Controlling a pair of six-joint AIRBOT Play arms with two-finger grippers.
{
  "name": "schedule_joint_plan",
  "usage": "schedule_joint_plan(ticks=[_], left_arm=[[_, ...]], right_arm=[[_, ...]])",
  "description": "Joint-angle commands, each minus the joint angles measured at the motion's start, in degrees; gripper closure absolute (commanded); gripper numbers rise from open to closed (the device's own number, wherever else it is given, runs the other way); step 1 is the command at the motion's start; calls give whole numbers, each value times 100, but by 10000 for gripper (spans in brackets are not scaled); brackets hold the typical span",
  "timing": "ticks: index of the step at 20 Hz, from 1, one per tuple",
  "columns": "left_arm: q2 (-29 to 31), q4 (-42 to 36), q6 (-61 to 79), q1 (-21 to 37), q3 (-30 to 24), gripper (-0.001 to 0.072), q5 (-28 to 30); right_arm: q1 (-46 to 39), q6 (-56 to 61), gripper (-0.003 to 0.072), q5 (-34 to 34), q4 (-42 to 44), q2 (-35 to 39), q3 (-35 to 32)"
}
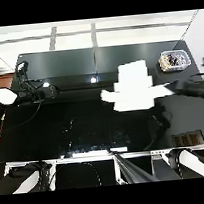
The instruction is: Fold the box and place the chain.
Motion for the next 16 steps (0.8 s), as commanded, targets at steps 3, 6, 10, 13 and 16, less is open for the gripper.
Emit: schedule_joint_plan(ticks=[3, 6, 10, 13, 16], left_arm=[[-297, -920, 551, -348, 11, -8, 39], [-1019, -3237, 2238, -138, 136, -7, -527], [-2385, -3834, 2828, -33, 831, -3, -1718], [-3080, -3724, 3001, -136, 1274, -3, -2396], [-3755, -4444, 3915, -138, 1591, -2, -3681]], right_arm=[[2573, -1032, 675, -1843, 1858, 393, -1303], [3493, -1025, 675, -2507, 1864, 391, -1322], [3954, -1016, 675, -2651, 1867, 389, -1322], [4089, -997, 675, -2638, 1864, 389, -1320], [4098, -999, 675, -2337, 1856, 389, -1320]])
